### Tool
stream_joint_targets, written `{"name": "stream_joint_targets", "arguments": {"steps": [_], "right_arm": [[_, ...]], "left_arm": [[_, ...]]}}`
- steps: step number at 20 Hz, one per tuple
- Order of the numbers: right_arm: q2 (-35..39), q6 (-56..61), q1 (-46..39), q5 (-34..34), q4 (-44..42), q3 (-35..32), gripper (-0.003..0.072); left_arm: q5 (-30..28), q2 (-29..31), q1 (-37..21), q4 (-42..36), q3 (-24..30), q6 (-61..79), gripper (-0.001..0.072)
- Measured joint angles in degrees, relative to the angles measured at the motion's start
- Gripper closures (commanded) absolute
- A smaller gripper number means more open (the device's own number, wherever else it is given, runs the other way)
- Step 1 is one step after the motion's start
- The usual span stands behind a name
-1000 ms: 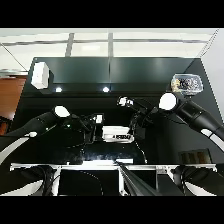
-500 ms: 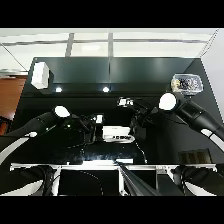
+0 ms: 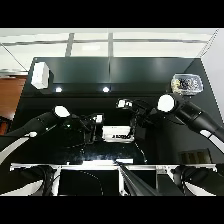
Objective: Fold the box and place the chain.
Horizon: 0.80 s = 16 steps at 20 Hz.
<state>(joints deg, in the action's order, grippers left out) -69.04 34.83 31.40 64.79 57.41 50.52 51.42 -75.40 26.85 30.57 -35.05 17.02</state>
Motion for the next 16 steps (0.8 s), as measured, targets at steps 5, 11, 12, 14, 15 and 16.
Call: {"name": "stream_joint_targets", "arguments": {"steps": [5,11,12,14,15,16], "right_arm": [[2.2,-0.1,0.6,-0.7,0.2,0.0,0.0311],[4.7,-0.1,1.0,-1.4,-0.7,0.0,0.043],[4.9,-0.1,1.1,-1.6,-0.8,0.0,0.043],[5.0,-0.1,1.3,-1.9,-1.0,0.0,0.0447],[5.0,-0.1,1.4,-2.0,-1.0,0.0,0.0447],[5.0,-0.1,1.4,-2.1,-0.9,0.0,0.0447]], "left_arm": [[0.0,0.0,0.0,0.0,0.0,0.0,0.0306],[0.0,0.0,0.0,0.0,0.0,0.1,0.0306],[0.0,0.0,0.0,0.0,0.0,0.1,0.0306],[0.0,0.0,0.0,0.0,0.0,0.1,0.0306],[0.0,0.0,0.0,0.0,0.0,0.1,0.0306],[0.0,0.0,0.0,0.0,0.0,0.1,0.0306]]}}
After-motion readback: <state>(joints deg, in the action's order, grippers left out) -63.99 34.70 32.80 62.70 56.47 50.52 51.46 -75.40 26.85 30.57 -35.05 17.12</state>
